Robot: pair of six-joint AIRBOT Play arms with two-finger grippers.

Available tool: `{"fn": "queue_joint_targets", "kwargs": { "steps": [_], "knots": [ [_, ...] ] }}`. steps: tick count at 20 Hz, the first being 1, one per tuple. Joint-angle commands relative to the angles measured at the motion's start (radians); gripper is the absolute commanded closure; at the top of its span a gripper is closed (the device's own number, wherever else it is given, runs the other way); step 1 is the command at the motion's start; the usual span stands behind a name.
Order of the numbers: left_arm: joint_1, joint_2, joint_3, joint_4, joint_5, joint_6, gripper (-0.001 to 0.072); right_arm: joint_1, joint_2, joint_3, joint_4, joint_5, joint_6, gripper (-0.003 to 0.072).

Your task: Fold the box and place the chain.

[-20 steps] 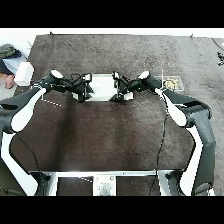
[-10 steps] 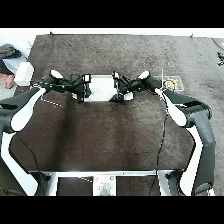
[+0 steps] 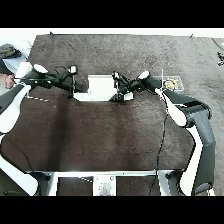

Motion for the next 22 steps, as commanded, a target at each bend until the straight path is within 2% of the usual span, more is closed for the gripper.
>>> {"fn": "queue_joint_targets", "kwargs": {
  "steps": [1,3,5,8,11,17,20,22],
  "knots": [
    [0.054,0.09,-0.004,-0.014,-0.014,-0.253,0.0704,0.0,0.001,0.001,0.0,0.001,0.0,0.0314],
    [0.099,0.116,-0.023,-0.013,-0.003,-0.394,0.0704,0.0,0.001,0.001,0.0,0.001,0.0,0.0314],
    [0.151,0.133,-0.031,-0.015,0.039,-0.644,0.0704,0.0,0.001,0.001,0.0,0.001,0.0,0.0314],
    [0.198,0.136,-0.051,-0.011,0.045,-0.923,0.0702,0.0,0.001,0.001,0.0,0.001,0.0,0.0314],
    [0.196,0.127,-0.116,0.007,0.073,-1.022,0.0701,0.0,0.001,0.001,0.0,0.001,0.0,0.0314],
    [0.193,0.033,-0.124,0.012,0.039,-1.114,0.0701,0.0,0.001,0.001,0.0,0.001,0.0,0.0314],
    [0.164,-0.008,-0.124,0.016,-0.003,-1.13,0.0701,0.0,0.001,0.001,0.0,0.001,0.0,0.0314],
    [0.14,-0.014,-0.127,0.019,0.004,-1.138,0.0701,0.0,0.001,0.001,0.0,0.002,0.0,0.0314]
  ]
}}
